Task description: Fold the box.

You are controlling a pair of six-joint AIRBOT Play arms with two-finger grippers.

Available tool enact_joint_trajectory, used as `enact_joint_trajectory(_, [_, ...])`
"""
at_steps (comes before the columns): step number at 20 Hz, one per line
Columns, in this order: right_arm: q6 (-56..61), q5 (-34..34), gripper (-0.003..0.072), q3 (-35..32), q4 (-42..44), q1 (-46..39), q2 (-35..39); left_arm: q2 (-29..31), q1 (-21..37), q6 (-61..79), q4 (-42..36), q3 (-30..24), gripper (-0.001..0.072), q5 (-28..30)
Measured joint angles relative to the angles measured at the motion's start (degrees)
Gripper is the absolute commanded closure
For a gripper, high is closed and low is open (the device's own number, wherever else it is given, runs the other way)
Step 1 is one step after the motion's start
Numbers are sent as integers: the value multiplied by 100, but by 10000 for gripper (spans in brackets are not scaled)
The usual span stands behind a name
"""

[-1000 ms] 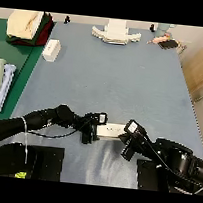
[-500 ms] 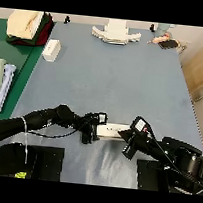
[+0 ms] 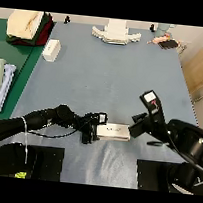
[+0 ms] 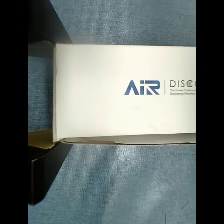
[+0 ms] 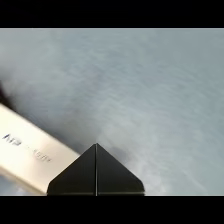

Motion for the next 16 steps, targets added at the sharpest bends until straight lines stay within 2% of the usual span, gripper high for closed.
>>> enact_joint_trajectory(5, [227,881,684,1261,433,-1054,-1300,0,0,2,2,0,286,0])
enact_joint_trajectory(8, [273,1172,684,1757,713,-1412,-1974,0,0,2,0,0,286,0])
enact_joint_trajectory(13, [658,1318,685,2057,807,-1593,-2476,142,114,-522,140,94,286,-87])
enact_joint_trajectory(16, [1001,1335,684,2103,610,-1624,-2549,610,503,-1641,761,136,286,-170])
